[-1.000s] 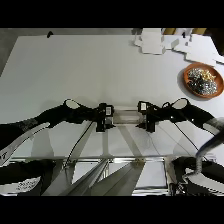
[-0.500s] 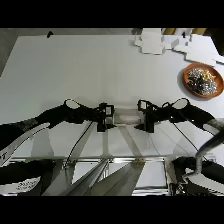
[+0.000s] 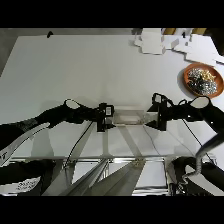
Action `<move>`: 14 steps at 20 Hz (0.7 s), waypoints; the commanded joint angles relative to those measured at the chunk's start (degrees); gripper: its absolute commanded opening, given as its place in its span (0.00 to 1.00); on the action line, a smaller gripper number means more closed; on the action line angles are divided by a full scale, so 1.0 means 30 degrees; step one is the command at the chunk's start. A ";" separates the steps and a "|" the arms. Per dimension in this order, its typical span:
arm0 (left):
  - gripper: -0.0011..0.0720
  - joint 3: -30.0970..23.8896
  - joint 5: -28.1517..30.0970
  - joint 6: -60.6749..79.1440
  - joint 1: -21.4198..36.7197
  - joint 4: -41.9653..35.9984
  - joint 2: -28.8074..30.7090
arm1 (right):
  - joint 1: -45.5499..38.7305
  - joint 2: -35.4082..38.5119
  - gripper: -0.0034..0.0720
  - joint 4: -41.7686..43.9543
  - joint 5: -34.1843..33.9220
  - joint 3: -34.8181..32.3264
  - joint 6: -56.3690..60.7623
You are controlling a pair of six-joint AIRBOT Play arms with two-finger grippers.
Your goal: Fold the box and place the chain.
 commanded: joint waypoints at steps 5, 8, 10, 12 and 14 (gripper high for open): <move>0.30 0.0000 0.0022 -0.0007 0.0000 0.0007 -0.0007 | -0.0095 0.3089 0.54 -0.0481 0.2535 0.0015 0.2222; 0.30 0.0000 0.0022 -0.0007 0.0000 0.0007 -0.0007 | 0.2361 0.3534 0.07 0.0663 0.3045 0.0015 0.2142; 0.30 0.0000 0.0022 -0.0007 0.0000 0.0007 -0.0007 | 0.4197 0.3497 0.07 0.1821 0.0998 0.0022 0.2164; 0.30 0.0000 0.0022 -0.0007 0.0000 0.0007 -0.0007 | 0.5020 0.3067 0.07 0.4401 -0.1967 0.0168 0.2164; 0.30 0.0000 0.0022 -0.0007 0.0000 0.0007 -0.0007 | 0.5034 0.1960 0.07 0.6360 -0.3395 0.1166 0.2229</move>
